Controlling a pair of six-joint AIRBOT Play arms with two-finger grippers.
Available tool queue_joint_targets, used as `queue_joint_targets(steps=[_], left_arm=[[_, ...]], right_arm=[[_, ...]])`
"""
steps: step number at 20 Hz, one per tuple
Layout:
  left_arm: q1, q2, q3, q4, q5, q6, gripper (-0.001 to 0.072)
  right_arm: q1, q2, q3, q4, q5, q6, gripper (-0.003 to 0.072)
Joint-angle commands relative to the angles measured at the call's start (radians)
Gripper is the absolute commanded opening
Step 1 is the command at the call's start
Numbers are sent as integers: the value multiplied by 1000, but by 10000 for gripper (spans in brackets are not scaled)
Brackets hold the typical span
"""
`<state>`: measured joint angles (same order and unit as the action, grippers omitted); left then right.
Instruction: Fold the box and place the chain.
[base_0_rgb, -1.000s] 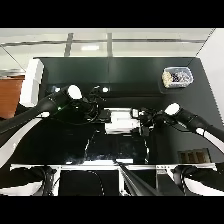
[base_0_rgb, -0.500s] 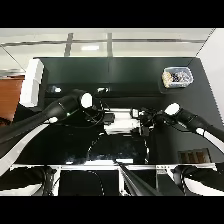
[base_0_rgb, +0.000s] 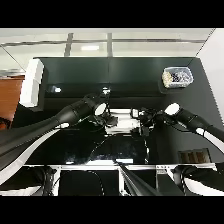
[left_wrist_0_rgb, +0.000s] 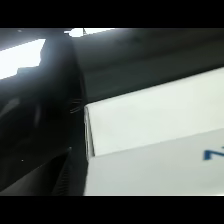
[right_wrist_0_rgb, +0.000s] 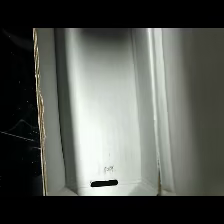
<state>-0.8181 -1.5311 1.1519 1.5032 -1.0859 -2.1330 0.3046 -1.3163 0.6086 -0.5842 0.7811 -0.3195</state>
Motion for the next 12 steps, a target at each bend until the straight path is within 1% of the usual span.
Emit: queue_joint_targets(steps=[1,5,12], left_arm=[[-19,-30,58,55,-53,-105,395],[-20,-41,67,53,-50,-224,395],[-27,-47,67,37,-48,-266,394]], right_arm=[[1,0,0,0,0,1,139],[1,0,0,0,0,0,139],[1,0,0,0,0,1,139]])
